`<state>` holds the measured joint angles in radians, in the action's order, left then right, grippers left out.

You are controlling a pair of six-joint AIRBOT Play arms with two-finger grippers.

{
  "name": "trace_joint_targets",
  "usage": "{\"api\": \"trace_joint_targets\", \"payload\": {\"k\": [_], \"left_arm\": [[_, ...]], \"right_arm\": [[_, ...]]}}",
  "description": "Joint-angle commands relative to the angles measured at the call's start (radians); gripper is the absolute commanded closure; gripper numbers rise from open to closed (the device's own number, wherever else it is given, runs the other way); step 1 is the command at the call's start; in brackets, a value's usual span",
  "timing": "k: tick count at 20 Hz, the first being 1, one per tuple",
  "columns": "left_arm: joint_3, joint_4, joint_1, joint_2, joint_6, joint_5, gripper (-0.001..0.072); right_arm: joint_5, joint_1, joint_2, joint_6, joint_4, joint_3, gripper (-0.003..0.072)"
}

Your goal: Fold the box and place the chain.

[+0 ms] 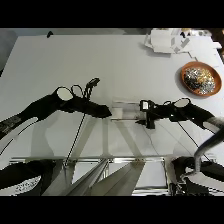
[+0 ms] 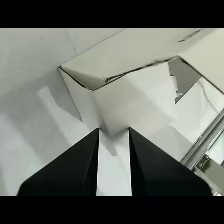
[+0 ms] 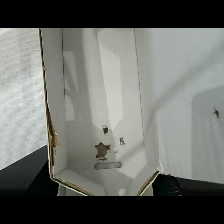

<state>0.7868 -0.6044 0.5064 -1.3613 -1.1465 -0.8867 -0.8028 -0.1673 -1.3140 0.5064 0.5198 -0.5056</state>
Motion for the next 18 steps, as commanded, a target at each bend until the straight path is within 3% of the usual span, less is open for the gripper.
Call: {"api": "trace_joint_targets", "payload": {"k": [1, 2, 6, 10, 18], "left_arm": [[0.001, -0.034, 0.003, 0.016, -0.007, -0.023, 0.0455], [0.001, -0.048, 0.010, 0.016, -0.018, -0.024, 0.0408], [0.005, -0.076, 0.034, 0.016, -0.080, 0.037, 0.0382], [0.080, -0.241, 0.075, -0.009, -0.253, 0.050, 0.0199], [0.227, -0.407, 0.179, -0.121, -0.526, 0.031, 0.0200]], "right_arm": [[-0.001, 0.000, 0.000, 0.000, 0.000, 0.000, 0.0392], [-0.001, 0.000, 0.001, 0.000, 0.000, 0.000, 0.0392], [-0.001, 0.000, 0.001, 0.000, 0.000, 0.000, 0.0392], [-0.001, 0.000, 0.001, 0.000, 0.000, 0.000, 0.0392], [-0.002, 0.000, 0.001, 0.000, 0.000, 0.000, 0.0392]]}}
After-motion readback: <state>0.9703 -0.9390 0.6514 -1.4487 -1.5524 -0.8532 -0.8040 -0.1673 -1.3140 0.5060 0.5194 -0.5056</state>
